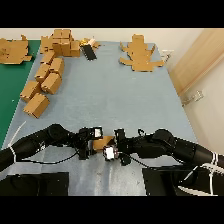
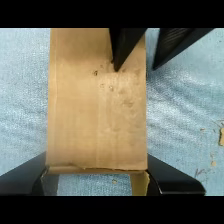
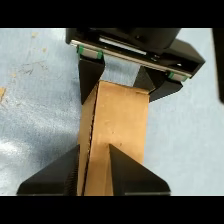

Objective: Fold the box.

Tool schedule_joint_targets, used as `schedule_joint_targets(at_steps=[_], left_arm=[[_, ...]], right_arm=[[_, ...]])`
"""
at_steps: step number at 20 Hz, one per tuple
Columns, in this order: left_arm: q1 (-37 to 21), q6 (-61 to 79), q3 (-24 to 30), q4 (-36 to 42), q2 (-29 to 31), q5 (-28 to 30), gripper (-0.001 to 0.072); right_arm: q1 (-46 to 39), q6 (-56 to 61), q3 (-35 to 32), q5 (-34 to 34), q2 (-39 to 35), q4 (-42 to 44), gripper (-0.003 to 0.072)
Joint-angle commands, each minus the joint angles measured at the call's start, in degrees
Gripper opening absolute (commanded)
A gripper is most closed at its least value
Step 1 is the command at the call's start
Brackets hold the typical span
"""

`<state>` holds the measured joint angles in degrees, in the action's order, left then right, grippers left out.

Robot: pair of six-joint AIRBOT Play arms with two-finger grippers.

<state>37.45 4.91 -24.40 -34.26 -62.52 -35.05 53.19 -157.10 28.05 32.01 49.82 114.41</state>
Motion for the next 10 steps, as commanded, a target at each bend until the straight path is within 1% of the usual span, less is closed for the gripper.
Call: schedule_joint_targets(at_steps=[1,3,5,6,8,9,10], left_arm=[[-0.02,-0.02,-0.07,0.0,-0.02,0.0,0.0472],[-0.02,-0.02,-0.07,0.0,-0.02,0.0,0.0472],[-0.02,-0.02,-0.07,0.0,-0.02,0.0,0.0472],[-0.02,-0.02,-0.07,0.0,-0.02,0.0,0.0472],[-0.02,-0.02,-0.07,0.0,-0.02,0.0,0.0472],[-0.02,-0.02,-0.07,0.0,-0.02,0.0,0.0472],[-0.02,-0.02,-0.07,0.0,-0.02,0.0,0.0472]], right_arm=[[0.0,0.76,-0.04,-0.42,-2.73,-0.46,0.0299],[-0.02,7.1,-0.04,0.35,-6.21,-3.02,0.0299],[-0.46,21.99,-0.04,3.52,-10.58,-5.64,0.0298],[-1.14,32.57,-0.04,6.69,-12.96,-5.57,0.0277],[-1.86,55.89,-0.28,12.96,-16.5,-5.05,0.0004],[-1.77,64.67,-0.74,15.23,-17.51,-2.54,0.0003],[-1.77,68.91,-1.66,16.06,-17.9,2.08,0.0002]])
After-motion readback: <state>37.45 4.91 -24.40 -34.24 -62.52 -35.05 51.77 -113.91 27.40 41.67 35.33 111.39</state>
